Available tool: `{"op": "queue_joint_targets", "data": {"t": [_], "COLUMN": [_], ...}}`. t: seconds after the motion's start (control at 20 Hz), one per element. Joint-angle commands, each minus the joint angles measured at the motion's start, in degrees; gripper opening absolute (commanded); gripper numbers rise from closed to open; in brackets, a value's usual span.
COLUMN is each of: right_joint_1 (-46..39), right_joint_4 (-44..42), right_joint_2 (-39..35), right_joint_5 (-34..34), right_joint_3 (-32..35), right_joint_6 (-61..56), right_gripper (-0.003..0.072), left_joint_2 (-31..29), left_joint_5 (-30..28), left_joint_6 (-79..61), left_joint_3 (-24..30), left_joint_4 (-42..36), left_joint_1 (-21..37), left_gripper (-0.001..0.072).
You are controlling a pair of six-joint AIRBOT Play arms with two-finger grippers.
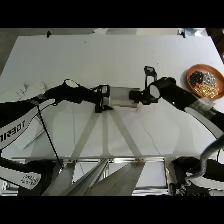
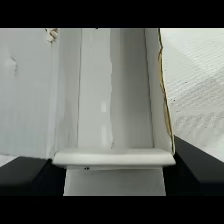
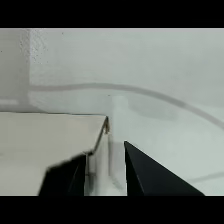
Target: Fold the box and place the chain.
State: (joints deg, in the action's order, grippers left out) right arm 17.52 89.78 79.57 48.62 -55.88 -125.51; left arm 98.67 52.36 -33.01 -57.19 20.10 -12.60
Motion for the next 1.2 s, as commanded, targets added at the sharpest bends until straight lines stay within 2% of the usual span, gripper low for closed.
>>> {"op": "queue_joint_targets", "data": {"t": [0.0,0.15,0.5,0.65,0.75,0.9,1.05,1.15], "right_joint_1": [-3.7,-8.3,-16.2,-17.8,-20.6,-28.9,-37.4,-41.6], "right_joint_4": [0.4,0.4,0.0,1.2,5.4,6.4,6.3,2.5], "right_joint_2": [-4.6,-9.7,-20.9,-21.7,-21.7,-21.7,-21.7,-21.6], "right_joint_5": [5.9,10.6,10.4,10.5,9.3,9.1,8.7,11.0], "right_joint_3": [-0.3,-0.3,-0.3,-0.3,-0.3,-0.3,-0.3,-0.3], "right_joint_6": [3.8,13.4,23.9,28.4,28.5,28.9,35.9,42.2], "right_gripper": [0.0267,0.0267,0.0268,0.0277,0.0277,0.0277,0.0277,0.0276], "left_joint_2": [0.0,0.0,0.0,0.0,0.0,0.0,0.0,0.0], "left_joint_5": [0.1,0.1,0.2,0.2,0.2,0.2,0.2,0.2], "left_joint_6": [0.0,0.0,0.0,0.0,0.0,0.0,0.0,0.0], "left_joint_3": [0.0,0.0,0.0,0.0,0.0,0.0,0.0,0.0], "left_joint_4": [0.1,0.1,0.1,0.1,0.1,0.1,0.1,0.1], "left_joint_1": [0.0,0.0,0.0,0.0,0.0,0.0,0.0,0.0], "left_gripper": [0.0156,0.0156,0.0156,0.0156,0.0156,0.0156,0.0156,0.0156]}}
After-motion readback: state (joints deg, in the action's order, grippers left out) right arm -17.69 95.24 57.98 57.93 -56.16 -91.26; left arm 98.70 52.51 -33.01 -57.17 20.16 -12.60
